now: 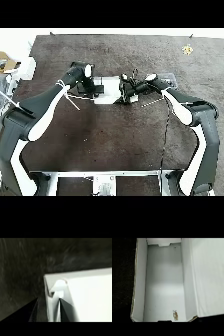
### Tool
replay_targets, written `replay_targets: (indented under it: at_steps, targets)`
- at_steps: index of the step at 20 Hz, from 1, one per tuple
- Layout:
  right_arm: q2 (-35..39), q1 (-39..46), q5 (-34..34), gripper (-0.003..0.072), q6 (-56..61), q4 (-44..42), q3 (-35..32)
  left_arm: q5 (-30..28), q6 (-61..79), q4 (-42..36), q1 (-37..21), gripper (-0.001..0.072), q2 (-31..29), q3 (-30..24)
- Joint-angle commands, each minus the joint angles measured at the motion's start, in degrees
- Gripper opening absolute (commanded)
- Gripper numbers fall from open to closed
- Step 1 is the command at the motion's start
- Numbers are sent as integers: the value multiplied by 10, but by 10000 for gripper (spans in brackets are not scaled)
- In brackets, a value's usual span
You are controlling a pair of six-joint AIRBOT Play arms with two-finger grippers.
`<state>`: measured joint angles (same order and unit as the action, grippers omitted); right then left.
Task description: Fold the box and place the chain.
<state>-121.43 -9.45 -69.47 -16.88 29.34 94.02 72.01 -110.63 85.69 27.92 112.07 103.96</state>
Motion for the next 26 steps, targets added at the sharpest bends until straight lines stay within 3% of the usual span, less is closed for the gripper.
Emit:
replay_targets:
  at_steps: [1, 8, 10, 13, 14, 16, 18, 23, 24, 25, 26]
  targets:
    - [0, 0, 0, 428, 0, 0, 0, 41, -43, 84, 21, 279, 33, 47]
    - [0, 0, 0, 428, 0, 0, 0, 66, -86, 97, 24, 269, 55, 67]
    - [0, 0, 0, 428, 0, 0, 0, 64, -94, 90, 24, 221, 62, 67]
    - [0, 0, 0, 428, 0, 0, 0, 60, -96, 81, 24, 219, 66, 67]
    - [0, 0, 0, 428, 0, 0, 0, 60, -95, 80, 24, 152, 69, 67]
    - [0, 0, 0, 428, 0, 0, 0, 64, -95, 75, 24, 119, 72, 67]
    - [0, 0, 0, 428, 0, 0, 0, 62, -93, 73, 24, 12, 72, 67]
    - [0, 0, 0, 428, 0, 0, 0, 64, -87, 71, 24, 15, 71, 67]
    - [0, 0, 0, 428, 0, 0, 0, 63, -80, 71, 24, 147, 69, 67]
    - [0, 0, 0, 428, 0, 0, 0, 60, -69, 70, 24, 331, 65, 68]
    - [0, 0, 0, 428, 0, 0, 0, 59, -46, 68, 24, 370, 59, 68]
